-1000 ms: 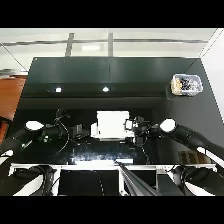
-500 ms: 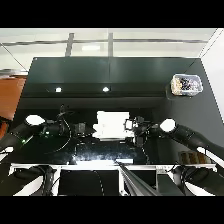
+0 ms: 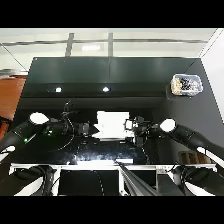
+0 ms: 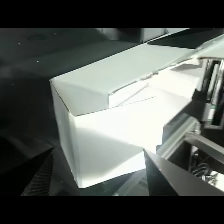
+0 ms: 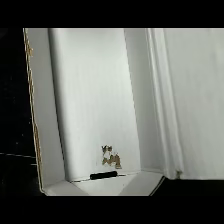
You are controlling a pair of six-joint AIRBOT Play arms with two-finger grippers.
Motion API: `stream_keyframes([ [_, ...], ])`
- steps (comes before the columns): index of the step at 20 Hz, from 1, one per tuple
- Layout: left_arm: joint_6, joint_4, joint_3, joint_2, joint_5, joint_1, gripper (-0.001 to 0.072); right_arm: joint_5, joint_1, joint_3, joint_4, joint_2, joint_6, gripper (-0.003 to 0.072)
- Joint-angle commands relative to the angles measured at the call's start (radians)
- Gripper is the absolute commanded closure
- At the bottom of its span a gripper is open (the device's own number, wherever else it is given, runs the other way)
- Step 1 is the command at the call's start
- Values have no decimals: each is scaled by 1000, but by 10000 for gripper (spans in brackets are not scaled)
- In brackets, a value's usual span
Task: Fold the box and place the chain.
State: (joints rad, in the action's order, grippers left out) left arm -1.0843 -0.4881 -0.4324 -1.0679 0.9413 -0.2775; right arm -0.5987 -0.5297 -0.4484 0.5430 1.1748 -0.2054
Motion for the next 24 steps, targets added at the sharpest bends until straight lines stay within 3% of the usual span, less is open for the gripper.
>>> stream_keyframes([
  [1, -133, -148, -49, 1, -33, -49, 88, 0, -1, 0, 0, 1, 0, 342],
  [6, -234, -211, -115, 1, -50, -160, 103, 0, -1, 0, 0, 1, 0, 341],
  [8, -236, -211, -126, 1, -49, -167, 227, 0, -1, 0, 0, 1, 0, 342],
  [14, -299, -232, -130, 1, -50, -169, 227, 0, -1, 0, 0, 1, 0, 342],
  [17, -403, -364, -156, 1, -57, -212, 227, 0, -1, 0, 0, 1, 0, 342],
  [24, -581, -515, -188, 1, -129, -315, 226, 0, -1, 0, 0, 1, 0, 342],
])
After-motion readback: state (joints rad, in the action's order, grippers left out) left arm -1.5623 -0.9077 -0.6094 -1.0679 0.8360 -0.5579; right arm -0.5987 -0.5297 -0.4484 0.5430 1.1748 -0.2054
